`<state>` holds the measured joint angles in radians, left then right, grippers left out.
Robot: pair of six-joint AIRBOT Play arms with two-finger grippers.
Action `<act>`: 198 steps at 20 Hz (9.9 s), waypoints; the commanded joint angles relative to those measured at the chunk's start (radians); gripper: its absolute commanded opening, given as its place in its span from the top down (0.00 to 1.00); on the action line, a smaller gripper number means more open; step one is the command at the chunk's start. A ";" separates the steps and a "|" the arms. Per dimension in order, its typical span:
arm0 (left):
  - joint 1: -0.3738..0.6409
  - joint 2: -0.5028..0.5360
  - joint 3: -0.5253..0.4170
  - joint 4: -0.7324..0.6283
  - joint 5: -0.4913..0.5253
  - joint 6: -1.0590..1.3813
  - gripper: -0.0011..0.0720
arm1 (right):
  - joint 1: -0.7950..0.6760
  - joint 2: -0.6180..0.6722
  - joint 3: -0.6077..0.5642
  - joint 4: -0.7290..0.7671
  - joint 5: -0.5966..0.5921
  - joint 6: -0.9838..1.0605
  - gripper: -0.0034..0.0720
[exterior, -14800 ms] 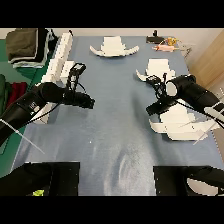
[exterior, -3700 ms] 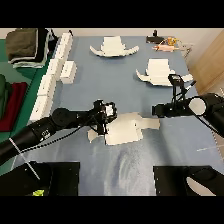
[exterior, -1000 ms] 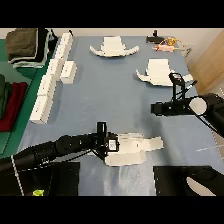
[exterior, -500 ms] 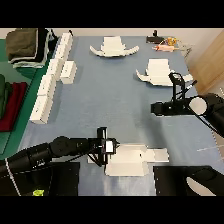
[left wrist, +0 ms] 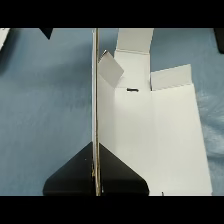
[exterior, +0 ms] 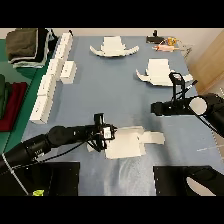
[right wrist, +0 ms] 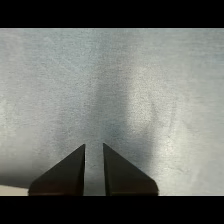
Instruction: Fold the box.
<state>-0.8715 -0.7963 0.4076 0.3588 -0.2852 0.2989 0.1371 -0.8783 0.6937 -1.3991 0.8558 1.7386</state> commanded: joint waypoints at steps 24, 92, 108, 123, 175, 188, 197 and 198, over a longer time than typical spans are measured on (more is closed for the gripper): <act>0.086 -0.092 0.029 -0.277 -0.051 0.354 0.97 | 0.000 0.000 0.000 0.000 -0.027 0.000 0.72; 0.146 -0.158 0.036 0.064 -0.378 -0.138 0.97 | 0.002 0.000 -0.001 0.013 -0.023 -0.002 0.72; 0.146 -0.158 0.035 0.064 -0.428 -0.246 0.96 | 0.132 0.055 -0.003 0.158 0.438 -0.132 0.95; 0.146 -0.158 0.035 0.064 -0.430 -0.246 0.96 | 1.035 0.160 -0.298 -0.218 0.053 -0.187 0.01; 0.146 -0.158 0.035 0.064 -0.430 -0.246 0.96 | 0.212 -0.019 -0.238 0.543 0.139 -1.302 0.01; 0.146 -0.158 0.035 0.064 -0.430 -0.246 0.96 | 0.212 -0.020 -0.238 0.543 0.121 -1.302 0.02; 0.146 -0.158 0.035 0.064 -0.430 -0.246 0.96 | 0.212 -0.018 -0.238 0.544 0.133 -1.431 0.04; 0.146 -0.158 0.035 0.064 -0.430 -0.246 0.96 | 0.212 -0.018 -0.238 0.544 0.134 -1.458 0.04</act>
<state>-0.7254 -0.9543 0.4431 0.4232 -0.7147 0.0521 0.3492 -0.8970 0.4564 -0.8543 0.9867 0.3580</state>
